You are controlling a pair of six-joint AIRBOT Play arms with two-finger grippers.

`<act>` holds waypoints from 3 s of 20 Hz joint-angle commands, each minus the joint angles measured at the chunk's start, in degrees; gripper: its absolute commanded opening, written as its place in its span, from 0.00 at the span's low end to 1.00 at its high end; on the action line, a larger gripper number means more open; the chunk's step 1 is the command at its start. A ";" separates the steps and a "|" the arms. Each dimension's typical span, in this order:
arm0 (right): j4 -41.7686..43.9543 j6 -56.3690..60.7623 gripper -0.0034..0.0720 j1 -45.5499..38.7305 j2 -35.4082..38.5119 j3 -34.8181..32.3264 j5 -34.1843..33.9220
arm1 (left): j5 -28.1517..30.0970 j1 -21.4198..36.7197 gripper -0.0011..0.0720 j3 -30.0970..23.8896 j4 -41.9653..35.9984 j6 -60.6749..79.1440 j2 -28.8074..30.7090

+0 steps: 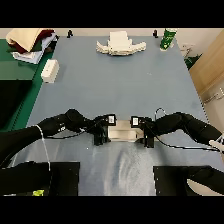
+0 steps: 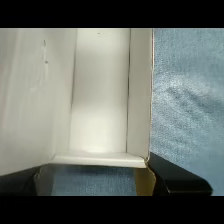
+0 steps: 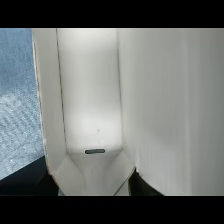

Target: Fold the box.

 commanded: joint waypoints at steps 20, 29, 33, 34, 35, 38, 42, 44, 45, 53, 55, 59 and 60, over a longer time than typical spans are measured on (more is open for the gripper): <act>0.00 0.04 0.72 0.00 -0.02 0.02 0.00 | 1.84 -1.88 0.89 -0.92 -1.44 -0.63 0.02; 0.00 0.04 0.72 0.00 -0.02 0.02 0.00 | 1.01 -1.77 0.97 -0.98 -0.90 -2.03 0.35; 0.00 0.04 0.72 0.00 -0.02 0.02 0.00 | 1.03 -1.77 0.97 -1.16 -0.85 -1.99 1.92; 0.00 0.04 0.72 0.00 -0.02 0.02 0.00 | 1.01 -1.77 0.97 -1.22 -0.85 -1.99 2.25; 0.00 0.04 0.72 0.00 -0.02 0.02 0.00 | 1.05 -1.75 0.97 -1.38 -0.85 -1.97 2.54; 0.00 0.04 0.72 0.00 -0.02 0.02 0.00 | 0.98 -1.77 0.97 -2.38 -0.90 -1.79 2.67; 0.00 0.04 0.72 0.00 -0.02 0.02 0.00 | 1.07 -1.77 0.97 -3.74 -1.22 0.74 2.67; 0.00 0.04 0.72 -0.02 -0.02 0.02 0.00 | 1.68 -1.79 0.97 -3.72 -1.79 0.72 2.67; 0.00 0.04 0.72 0.00 -0.02 0.02 0.00 | 1.75 -1.79 0.97 -3.72 -1.92 0.74 2.67; 0.00 0.04 0.72 0.00 -0.02 0.02 0.00 | 3.17 -1.90 0.97 -3.61 -4.98 1.27 2.64; 0.00 0.04 0.72 0.00 -0.02 0.02 0.00 | 3.15 -1.90 0.97 -3.61 -4.98 1.38 2.64; 0.00 0.04 0.72 0.00 -0.02 0.02 0.00 | 3.15 -1.90 0.97 -3.61 -5.18 1.40 2.64; 0.00 0.04 0.72 0.00 -0.02 0.02 0.00 | 3.15 -1.90 0.96 -3.61 -5.20 1.40 2.64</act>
